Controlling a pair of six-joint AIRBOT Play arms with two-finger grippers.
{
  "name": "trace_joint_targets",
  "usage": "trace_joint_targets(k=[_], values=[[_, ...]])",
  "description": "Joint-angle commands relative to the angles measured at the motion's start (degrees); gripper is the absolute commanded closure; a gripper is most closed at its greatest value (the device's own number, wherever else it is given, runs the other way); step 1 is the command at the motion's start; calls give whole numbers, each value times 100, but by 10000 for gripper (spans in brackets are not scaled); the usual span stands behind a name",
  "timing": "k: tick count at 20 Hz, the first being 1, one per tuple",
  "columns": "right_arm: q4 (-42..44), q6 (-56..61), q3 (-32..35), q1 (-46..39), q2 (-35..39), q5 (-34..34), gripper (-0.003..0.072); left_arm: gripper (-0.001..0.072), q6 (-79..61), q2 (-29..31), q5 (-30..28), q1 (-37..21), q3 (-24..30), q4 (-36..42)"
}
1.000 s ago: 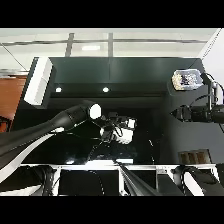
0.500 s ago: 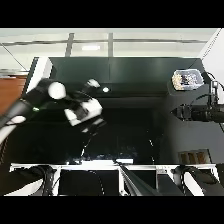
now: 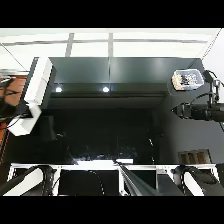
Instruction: Fold the box and place the chain.
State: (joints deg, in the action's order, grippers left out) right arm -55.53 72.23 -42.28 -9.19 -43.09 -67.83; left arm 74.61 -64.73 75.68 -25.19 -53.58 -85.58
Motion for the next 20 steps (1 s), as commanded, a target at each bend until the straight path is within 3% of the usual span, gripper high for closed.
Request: trace_joint_targets(k=[1,4,8,15,17,18,19,20], values=[[2,-2,-7,0,7,15,669,362,-695,0,-402,-1062,33,564],[2,0,-7,0,7,57,669,362,-1725,-28,-1071,-1086,254,841],[2,0,-7,0,7,166,669,362,-1974,-31,-2221,-942,846,1027],[2,7,-7,0,7,164,669,360,-3071,-216,-2809,-772,1071,2022],[4,7,-7,2,7,140,669,218,-3067,-216,-3025,-741,1071,2009],[4,7,-7,0,7,116,669,64,-3069,-216,-3104,-741,1069,2004],[22,7,-7,0,7,76,669,-3,-3067,-214,-3161,-741,1060,2004],[42,4,-7,0,7,35,669,-3,-3067,-186,-3145,-732,1034,2006]])
